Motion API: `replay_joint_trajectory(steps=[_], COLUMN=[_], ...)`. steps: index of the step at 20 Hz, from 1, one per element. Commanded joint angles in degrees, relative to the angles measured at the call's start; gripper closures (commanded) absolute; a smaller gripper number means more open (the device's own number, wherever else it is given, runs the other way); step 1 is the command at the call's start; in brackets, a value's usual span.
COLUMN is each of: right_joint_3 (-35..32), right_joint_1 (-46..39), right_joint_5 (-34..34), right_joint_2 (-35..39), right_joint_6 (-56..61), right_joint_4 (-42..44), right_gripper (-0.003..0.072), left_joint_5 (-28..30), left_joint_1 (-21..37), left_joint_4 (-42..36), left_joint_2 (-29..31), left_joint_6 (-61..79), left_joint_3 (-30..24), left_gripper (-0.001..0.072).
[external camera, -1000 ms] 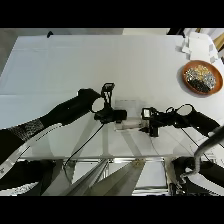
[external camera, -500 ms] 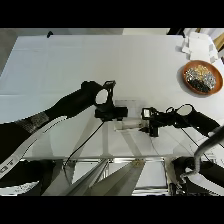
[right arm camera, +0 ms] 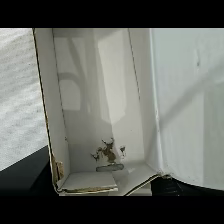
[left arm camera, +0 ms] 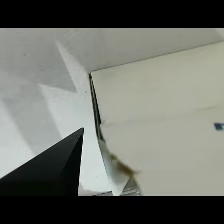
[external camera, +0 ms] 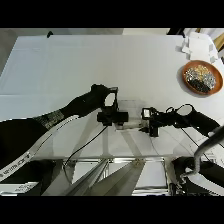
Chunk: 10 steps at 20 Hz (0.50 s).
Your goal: Fold the box and place the chain.
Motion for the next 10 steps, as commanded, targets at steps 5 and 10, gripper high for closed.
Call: replay_joint_trajectory(steps=[5,10], right_joint_3=[0.04,0.04], right_joint_1=[-0.02,-0.02], right_joint_5=[0.0,0.02], right_joint_2=[0.02,0.02], right_joint_6=[0.02,0.02], right_joint_4=[0.02,0.02], right_gripper=[0.0286,0.0286], left_joint_5=[2.58,2.8], left_joint_1=[-1.4,-1.77], left_joint_4=[0.63,0.66], left_joint_2=[-2.23,-2.69], left_joint_6=[-1.75,-3.08], left_joint_3=[0.09,0.09], left_gripper=[0.0389,0.0651])
